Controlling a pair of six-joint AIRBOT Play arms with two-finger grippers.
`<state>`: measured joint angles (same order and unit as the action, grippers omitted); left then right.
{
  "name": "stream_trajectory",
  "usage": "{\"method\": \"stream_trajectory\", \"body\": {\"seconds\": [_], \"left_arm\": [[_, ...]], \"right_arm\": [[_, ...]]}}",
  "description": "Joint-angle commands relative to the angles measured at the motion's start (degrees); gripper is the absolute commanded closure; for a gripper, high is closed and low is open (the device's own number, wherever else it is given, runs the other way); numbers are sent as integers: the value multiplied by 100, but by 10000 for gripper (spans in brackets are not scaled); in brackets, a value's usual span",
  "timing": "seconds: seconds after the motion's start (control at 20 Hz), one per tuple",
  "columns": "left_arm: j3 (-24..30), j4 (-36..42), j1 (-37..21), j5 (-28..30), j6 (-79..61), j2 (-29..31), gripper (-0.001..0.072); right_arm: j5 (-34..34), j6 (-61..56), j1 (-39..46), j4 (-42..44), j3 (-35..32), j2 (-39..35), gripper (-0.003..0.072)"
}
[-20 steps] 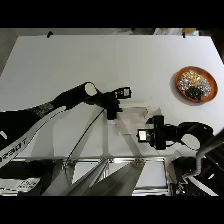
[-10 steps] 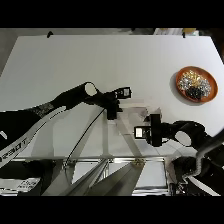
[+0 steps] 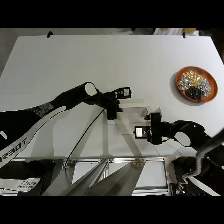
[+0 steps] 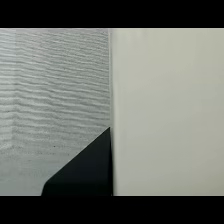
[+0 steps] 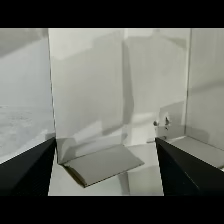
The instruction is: Fold the box and place the chain.
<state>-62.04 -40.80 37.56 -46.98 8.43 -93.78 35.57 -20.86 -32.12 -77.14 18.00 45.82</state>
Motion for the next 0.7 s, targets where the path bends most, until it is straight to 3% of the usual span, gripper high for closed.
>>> {"method": "stream_trajectory", "body": {"seconds": [0.0, 0.35, 0.55, 0.65], "left_arm": [[-4, -2, 4, 0, -4, -2, 698], [-4, -2, 4, 2, -4, -2, 698], [-4, -2, 4, 0, -4, -2, 698], [-4, -2, 4, 2, -2, 0, 698]], "right_arm": [[-7, 20, 293, 28, 129, 2, 0], [195, 101, 883, 564, 518, 35, 23], [540, 1360, 1445, 1784, 763, 439, 23], [831, 1655, 1714, 1961, 933, 730, 26]]}}
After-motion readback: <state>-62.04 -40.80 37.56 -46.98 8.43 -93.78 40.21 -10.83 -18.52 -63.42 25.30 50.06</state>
